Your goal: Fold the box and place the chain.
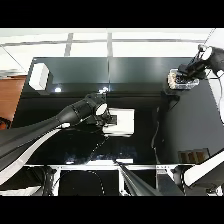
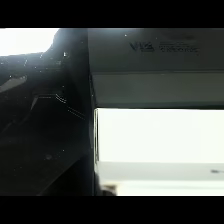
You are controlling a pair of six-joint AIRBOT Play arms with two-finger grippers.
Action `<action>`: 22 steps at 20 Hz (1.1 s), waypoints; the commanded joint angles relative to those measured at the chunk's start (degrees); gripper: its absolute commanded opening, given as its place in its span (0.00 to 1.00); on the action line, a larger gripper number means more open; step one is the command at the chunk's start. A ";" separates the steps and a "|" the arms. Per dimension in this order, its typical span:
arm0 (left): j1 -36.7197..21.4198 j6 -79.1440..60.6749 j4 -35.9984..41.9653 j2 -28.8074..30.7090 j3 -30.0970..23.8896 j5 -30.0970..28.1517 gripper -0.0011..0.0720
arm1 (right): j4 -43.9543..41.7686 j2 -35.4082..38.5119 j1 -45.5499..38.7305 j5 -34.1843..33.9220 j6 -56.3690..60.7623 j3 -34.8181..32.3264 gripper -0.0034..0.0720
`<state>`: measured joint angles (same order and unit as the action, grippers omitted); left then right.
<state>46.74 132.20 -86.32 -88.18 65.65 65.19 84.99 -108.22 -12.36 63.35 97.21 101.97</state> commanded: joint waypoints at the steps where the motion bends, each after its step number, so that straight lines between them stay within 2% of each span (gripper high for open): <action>1: -0.02 -0.02 0.00 0.02 0.00 0.07 0.05 | -0.98 6.78 -0.15 1.16 -5.18 0.28 0.06; 3: -0.02 -0.02 0.00 0.02 0.00 0.04 0.05 | -1.36 13.05 -0.15 1.31 -7.19 0.28 0.06; 8: -0.02 -0.02 0.00 0.02 0.00 0.02 0.05 | -9.42 26.75 -0.15 0.81 -9.86 1.22 0.06; 12: -0.04 -0.02 0.00 0.02 0.00 -0.02 0.05 | -10.67 32.17 -0.13 9.84 -9.84 7.96 0.06; 14: -0.02 -0.02 0.02 0.02 0.00 0.02 0.05 | -12.26 35.67 -0.13 12.07 -9.88 8.72 0.06; 16: -0.04 -0.02 0.00 0.02 0.00 -0.09 0.05 | -12.15 39.10 -0.13 19.74 -10.80 8.48 0.06; 19: -0.04 -0.02 0.00 0.02 0.00 -0.20 0.05 | -16.65 48.09 -0.11 20.74 -11.58 -0.46 0.06; 22: -0.02 -0.02 0.02 0.02 0.00 -0.20 0.05 | -25.62 57.79 -0.11 21.94 -13.55 -14.21 0.06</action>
<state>46.74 132.20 -86.30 -88.18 65.65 65.17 67.29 -58.54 -12.49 82.74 85.49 97.58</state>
